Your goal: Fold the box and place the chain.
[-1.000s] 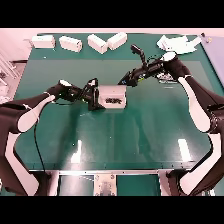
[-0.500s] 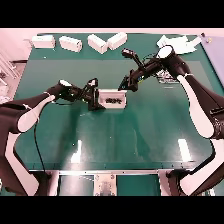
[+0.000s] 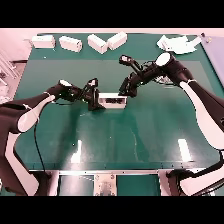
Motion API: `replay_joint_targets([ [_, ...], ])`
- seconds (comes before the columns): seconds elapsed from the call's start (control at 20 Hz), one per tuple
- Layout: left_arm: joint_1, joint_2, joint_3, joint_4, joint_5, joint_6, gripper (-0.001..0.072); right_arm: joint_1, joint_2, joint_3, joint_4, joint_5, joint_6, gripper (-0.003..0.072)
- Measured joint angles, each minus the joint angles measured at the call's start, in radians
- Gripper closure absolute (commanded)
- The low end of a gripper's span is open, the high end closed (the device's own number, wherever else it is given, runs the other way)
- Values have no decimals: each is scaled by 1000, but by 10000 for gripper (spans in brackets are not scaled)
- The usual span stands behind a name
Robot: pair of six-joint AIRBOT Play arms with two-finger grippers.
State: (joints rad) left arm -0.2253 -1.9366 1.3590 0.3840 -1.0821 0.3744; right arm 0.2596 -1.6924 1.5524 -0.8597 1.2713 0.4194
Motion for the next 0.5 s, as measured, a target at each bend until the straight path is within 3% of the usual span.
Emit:
replay_joint_targets([
  [0.25, 0, 0, 0, 0, 0, 0, 75, 10, -4, -21, 60, -37, -66, 253],
  [0.4, 0, 0, 0, 0, 0, 0, 75, 11, -23, -23, 69, -45, -87, 168],
  [0.5, 0, 0, 0, 0, 0, 0, 75, 12, -32, -24, 72, -50, -101, 162],
])
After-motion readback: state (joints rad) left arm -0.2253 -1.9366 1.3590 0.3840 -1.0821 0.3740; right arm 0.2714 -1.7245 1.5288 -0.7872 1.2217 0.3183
